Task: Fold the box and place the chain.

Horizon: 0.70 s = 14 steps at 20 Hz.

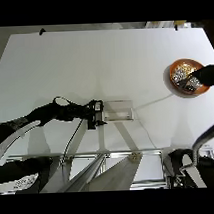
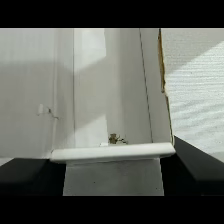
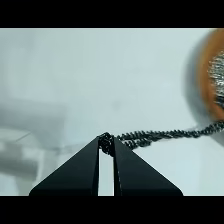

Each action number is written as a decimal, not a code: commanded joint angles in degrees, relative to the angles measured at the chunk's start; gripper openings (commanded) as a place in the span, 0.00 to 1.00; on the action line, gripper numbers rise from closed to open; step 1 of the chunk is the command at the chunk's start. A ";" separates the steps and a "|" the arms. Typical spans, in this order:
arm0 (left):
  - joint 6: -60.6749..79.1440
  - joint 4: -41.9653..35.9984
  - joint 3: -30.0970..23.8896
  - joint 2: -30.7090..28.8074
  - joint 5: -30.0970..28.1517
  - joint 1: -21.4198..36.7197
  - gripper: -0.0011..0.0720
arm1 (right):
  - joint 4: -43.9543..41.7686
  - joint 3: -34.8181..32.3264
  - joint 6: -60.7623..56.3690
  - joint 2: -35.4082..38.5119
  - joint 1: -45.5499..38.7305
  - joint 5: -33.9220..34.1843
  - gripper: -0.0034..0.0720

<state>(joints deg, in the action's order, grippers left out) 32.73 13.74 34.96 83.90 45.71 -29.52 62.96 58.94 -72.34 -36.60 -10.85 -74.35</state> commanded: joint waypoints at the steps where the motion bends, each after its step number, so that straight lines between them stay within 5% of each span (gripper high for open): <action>1: 0.02 0.00 0.04 0.00 0.00 0.02 0.36 | -3.91 0.02 -1.75 5.38 8.63 -3.50 0.07; 9: 0.00 0.00 0.04 0.00 0.00 0.02 0.36 | -5.79 -4.11 -6.97 4.55 31.61 4.87 0.07; 14: 0.02 0.00 0.04 0.00 0.00 0.02 0.36 | -3.17 -9.51 -7.37 -3.45 44.57 14.56 0.07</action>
<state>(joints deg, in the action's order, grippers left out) 32.73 13.74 34.96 83.90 45.71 -29.52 58.30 52.01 -79.15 -36.05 26.76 -65.84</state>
